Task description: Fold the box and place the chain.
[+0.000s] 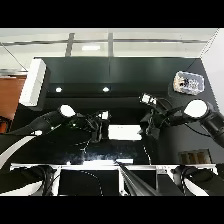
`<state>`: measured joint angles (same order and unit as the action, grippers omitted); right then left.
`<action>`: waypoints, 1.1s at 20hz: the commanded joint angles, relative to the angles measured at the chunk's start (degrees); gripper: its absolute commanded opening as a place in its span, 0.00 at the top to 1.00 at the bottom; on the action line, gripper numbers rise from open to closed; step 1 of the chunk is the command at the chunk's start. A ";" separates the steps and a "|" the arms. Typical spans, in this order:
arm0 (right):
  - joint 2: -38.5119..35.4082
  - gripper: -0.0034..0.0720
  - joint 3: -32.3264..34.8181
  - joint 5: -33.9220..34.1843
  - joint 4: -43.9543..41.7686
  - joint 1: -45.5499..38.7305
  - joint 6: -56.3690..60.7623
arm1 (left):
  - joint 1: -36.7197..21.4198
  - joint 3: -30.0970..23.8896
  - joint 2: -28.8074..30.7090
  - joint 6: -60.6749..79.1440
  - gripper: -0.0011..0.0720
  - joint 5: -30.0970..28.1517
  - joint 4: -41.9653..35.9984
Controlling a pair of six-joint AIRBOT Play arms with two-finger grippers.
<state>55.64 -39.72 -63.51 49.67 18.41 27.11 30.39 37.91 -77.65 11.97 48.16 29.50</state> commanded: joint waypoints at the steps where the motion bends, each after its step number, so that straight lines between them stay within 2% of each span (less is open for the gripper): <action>1: -0.20 0.07 0.63 -0.72 -3.06 0.22 -7.65 | -0.02 -0.04 -0.02 0.00 0.43 0.04 0.00; 7: 1.03 0.07 0.70 2.36 -2.21 5.16 -8.63 | -0.02 -0.04 -0.02 0.00 0.43 0.07 0.00; 14: 1.05 0.07 0.70 1.31 1.55 5.33 -8.72 | -0.02 -0.04 -0.02 0.00 0.43 0.07 0.00; 20: 1.05 0.07 0.70 5.38 1.60 5.31 -7.96 | -0.02 -0.04 -0.02 0.00 0.43 0.09 0.00; 21: 1.05 0.14 0.70 5.49 1.57 5.33 -7.37 | -0.02 -0.04 -0.02 0.00 0.43 0.09 0.00; 22: 1.05 0.29 0.70 5.38 1.57 5.33 -6.21 | -0.02 -0.04 -0.02 0.00 0.43 0.09 0.00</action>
<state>56.64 -39.07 -59.22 51.09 23.73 19.16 30.39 37.91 -77.67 11.94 48.21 29.50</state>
